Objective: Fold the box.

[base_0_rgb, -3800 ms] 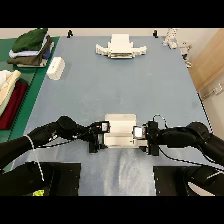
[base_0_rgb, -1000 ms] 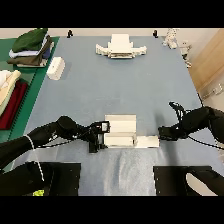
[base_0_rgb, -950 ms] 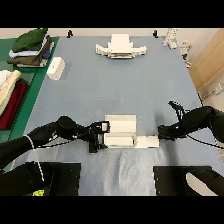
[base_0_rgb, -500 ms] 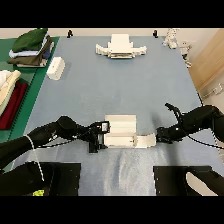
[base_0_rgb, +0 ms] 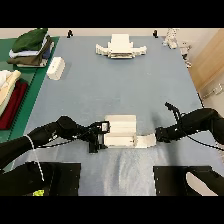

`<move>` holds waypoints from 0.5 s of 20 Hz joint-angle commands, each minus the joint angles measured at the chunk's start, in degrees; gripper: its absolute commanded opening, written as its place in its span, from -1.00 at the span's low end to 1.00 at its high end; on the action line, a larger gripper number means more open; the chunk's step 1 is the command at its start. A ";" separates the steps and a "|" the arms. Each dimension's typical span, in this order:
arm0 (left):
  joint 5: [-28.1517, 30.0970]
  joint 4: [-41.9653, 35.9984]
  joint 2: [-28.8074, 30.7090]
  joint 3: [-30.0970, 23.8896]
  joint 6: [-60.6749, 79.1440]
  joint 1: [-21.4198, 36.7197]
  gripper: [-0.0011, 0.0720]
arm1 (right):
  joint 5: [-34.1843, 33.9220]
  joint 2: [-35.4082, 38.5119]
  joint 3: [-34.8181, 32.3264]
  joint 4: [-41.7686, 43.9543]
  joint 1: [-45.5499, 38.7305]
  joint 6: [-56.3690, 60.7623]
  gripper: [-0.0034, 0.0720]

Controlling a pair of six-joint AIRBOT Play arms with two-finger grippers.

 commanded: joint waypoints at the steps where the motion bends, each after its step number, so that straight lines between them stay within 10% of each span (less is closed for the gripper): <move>1: 0.02 0.02 0.00 0.04 0.00 0.00 0.40 | 5.31 -0.61 -3.43 2.08 0.11 -1.53 -0.91; 10: 0.02 0.02 0.00 0.04 0.02 0.00 0.40 | -1.49 -0.48 -2.10 13.25 0.11 -5.51 -0.90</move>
